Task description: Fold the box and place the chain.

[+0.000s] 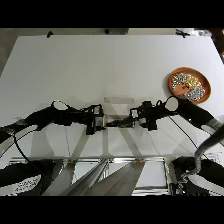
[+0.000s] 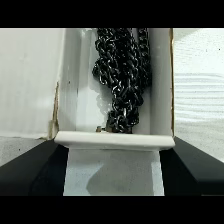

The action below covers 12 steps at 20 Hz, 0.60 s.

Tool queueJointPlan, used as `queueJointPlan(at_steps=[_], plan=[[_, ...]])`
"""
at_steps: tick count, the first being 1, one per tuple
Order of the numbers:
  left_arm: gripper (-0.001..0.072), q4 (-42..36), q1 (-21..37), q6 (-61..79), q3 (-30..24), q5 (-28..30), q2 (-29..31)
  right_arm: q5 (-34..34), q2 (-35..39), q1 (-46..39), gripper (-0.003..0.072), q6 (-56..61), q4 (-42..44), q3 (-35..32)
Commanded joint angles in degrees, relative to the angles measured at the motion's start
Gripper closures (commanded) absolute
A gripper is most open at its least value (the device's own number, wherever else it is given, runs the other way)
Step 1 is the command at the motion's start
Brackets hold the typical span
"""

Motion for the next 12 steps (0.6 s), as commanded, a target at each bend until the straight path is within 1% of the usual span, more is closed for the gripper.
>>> queueJointPlan(at_steps=[1,4,8,12], plan=[[0.044,0.0,-0.02,0.02,0.0,0.0,0.0,0.24,2.03,-0.02,0.0126,-0.44,1.75,-0.04],[0.044,0.0,-0.02,0.0,0.0,0.0,0.0,0.59,3.93,-0.09,0.0127,-0.42,1.75,-0.02],[0.044,0.0,-0.02,0.0,0.0,0.0,0.0,3.06,4.09,0.09,0.0127,-0.39,2.73,-0.04],[0.044,0.0,-0.02,0.02,0.0,0.0,0.0,3.61,4.09,0.09,0.0127,-0.39,2.89,-0.04]])
